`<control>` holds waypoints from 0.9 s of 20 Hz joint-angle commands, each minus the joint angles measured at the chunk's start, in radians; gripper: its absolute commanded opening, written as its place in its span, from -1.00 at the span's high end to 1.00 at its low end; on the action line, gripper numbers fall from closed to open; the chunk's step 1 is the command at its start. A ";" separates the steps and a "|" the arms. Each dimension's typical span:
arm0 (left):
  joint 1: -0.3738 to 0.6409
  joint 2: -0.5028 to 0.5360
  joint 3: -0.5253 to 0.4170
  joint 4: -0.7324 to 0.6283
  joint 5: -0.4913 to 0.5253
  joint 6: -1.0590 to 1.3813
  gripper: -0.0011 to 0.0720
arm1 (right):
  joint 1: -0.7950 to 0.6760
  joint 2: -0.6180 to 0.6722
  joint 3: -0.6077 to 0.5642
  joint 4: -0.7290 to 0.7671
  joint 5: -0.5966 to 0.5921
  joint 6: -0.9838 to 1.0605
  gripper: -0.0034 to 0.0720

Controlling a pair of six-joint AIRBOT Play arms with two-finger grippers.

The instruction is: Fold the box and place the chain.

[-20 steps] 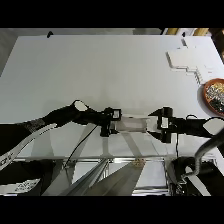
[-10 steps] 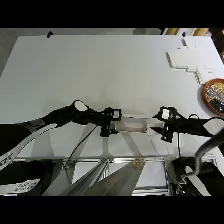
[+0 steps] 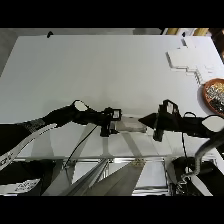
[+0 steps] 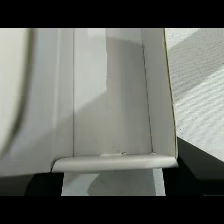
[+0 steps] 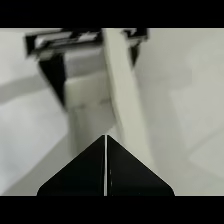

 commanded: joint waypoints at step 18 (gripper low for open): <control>0.000 0.000 0.000 0.000 0.000 0.000 -0.10 | 0.092 -0.127 0.089 -0.276 -0.175 0.268 0.87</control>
